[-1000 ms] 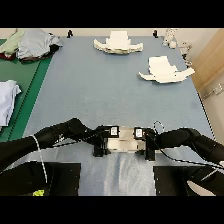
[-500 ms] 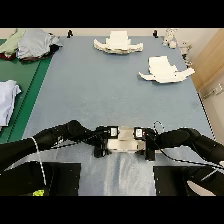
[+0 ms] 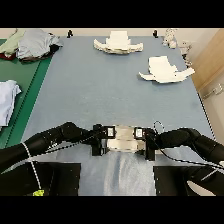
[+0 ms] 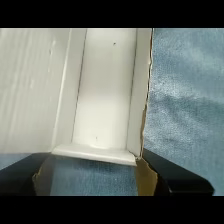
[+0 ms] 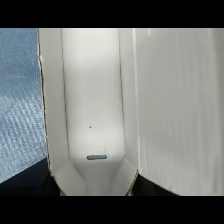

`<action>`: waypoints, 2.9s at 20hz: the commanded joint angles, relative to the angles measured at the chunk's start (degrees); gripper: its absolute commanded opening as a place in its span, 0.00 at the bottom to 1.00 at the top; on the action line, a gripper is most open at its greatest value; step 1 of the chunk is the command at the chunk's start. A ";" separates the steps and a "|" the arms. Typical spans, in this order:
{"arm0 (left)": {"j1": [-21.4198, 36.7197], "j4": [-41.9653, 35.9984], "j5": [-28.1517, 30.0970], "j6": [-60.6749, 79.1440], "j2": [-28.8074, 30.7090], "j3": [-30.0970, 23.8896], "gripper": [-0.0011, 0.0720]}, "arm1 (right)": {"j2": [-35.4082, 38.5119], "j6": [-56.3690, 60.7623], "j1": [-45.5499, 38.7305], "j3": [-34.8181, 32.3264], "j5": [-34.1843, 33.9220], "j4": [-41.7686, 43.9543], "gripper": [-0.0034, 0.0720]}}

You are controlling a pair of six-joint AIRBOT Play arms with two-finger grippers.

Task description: Fold the box.

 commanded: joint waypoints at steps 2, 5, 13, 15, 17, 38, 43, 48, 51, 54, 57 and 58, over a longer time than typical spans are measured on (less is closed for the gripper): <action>0.00 -0.20 -1.95 0.33 0.81 -0.22 0.97 | 0.00 -0.02 -0.02 0.04 0.02 0.00 0.72; 0.00 -0.39 -2.64 1.22 0.66 -0.22 0.97 | 0.00 -0.02 -0.02 0.04 0.02 0.00 0.72; -0.15 -4.44 -2.71 3.98 -1.99 -0.22 0.97 | 0.00 -0.02 -0.02 0.04 0.02 0.00 0.71; -0.28 -4.42 -3.34 3.96 -1.99 -0.22 0.97 | 0.00 -0.02 -0.02 0.04 0.02 0.00 0.72; -0.98 -4.42 -3.58 3.98 -1.99 -0.22 0.97 | 0.00 -0.02 -0.02 0.04 0.02 -0.02 0.72; -1.18 -5.44 -2.25 4.17 -4.13 -0.37 0.73 | 0.00 -0.02 -0.02 0.04 0.02 0.00 0.72; -1.18 -5.46 -2.23 4.13 -4.11 -0.33 0.73 | 0.00 -0.02 -0.02 0.04 0.02 0.00 0.72; -1.18 -5.46 -2.23 4.13 -4.11 -0.33 0.73 | 0.00 -0.02 -0.02 0.04 0.02 0.00 0.72; -1.18 -5.46 -2.23 4.13 -4.13 -0.33 0.73 | 0.00 -0.02 -0.02 0.04 0.02 0.00 0.72; -1.18 -5.46 -2.23 4.13 -4.13 -0.33 0.73 | 0.00 -0.02 -0.02 0.04 0.02 0.00 0.72; -1.18 -5.46 -2.21 4.13 -4.13 -0.33 0.73 | 0.00 0.04 -0.02 0.04 -0.15 0.07 0.72; -1.18 -5.46 -2.23 4.15 -4.13 -0.33 0.73 | 0.00 0.04 -0.02 0.04 -0.24 0.02 0.72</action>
